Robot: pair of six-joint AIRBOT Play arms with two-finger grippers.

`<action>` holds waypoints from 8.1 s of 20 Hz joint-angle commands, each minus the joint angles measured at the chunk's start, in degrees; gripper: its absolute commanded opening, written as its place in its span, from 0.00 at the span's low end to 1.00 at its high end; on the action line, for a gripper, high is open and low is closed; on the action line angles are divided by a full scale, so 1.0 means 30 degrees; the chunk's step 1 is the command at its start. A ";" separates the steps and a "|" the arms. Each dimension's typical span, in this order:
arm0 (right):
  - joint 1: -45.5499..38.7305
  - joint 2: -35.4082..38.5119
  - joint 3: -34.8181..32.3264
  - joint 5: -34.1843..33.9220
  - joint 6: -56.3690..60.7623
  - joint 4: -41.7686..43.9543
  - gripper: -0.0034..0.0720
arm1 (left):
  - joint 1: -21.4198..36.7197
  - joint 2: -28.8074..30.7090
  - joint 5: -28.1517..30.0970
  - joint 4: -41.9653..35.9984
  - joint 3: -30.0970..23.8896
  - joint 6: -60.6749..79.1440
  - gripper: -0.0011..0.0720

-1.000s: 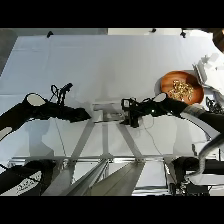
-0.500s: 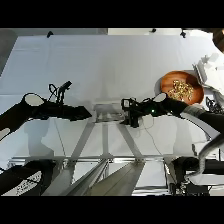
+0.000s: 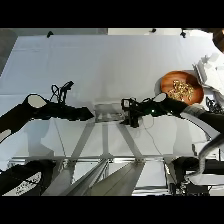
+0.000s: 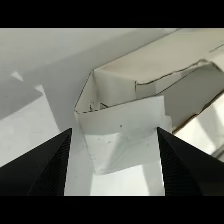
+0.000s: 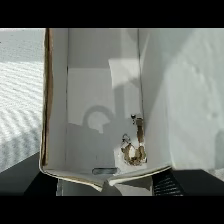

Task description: Fold the box and place the chain.

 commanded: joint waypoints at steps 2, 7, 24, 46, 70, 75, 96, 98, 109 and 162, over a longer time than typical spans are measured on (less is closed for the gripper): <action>0.0007 0.0000 0.0022 0.0007 0.0000 0.0007 0.74 | -0.0852 -0.0015 0.0583 -0.0576 0.0000 0.0357 0.84; 0.0007 -0.0007 0.0022 0.0000 0.0000 0.0007 0.74 | -0.0947 -0.0015 0.0444 -0.2943 0.0000 0.1712 0.83; 0.0007 0.0000 0.0022 0.0000 0.0000 0.0007 0.74 | -0.3534 -0.0015 0.3949 0.2470 0.0015 -0.2295 0.83; 0.0007 0.0000 0.0022 0.0000 0.0000 0.0007 0.74 | -0.6215 -0.1639 0.2142 0.9253 0.3191 -1.1664 0.77; 0.0007 0.0000 0.0022 0.0007 0.0000 0.0007 0.74 | -0.8903 -0.4284 0.0714 1.4673 0.5530 -1.8440 0.55; 0.0007 0.0000 0.0022 0.0007 0.0000 0.0007 0.74 | -0.9581 -0.4692 0.1078 1.5227 0.5537 -2.0349 0.54; 0.0007 0.0000 0.0022 0.0007 0.0000 0.0007 0.74 | -0.9865 -0.5093 0.0342 1.5242 0.5799 -2.2127 0.86; 0.0007 0.0000 0.0022 0.0007 0.0007 0.0007 0.74 | -0.9887 -0.4452 0.0335 1.5212 0.5799 -2.1660 0.86; 0.0007 0.0000 0.0022 0.0007 0.0000 0.0007 0.74 | -0.9763 0.1377 -0.2259 1.5300 0.5792 -1.4790 0.86; 0.0007 0.0000 0.0022 0.0000 0.0000 0.0007 0.74 | 0.0809 -0.5923 -0.2892 -0.4146 0.2317 3.1787 0.98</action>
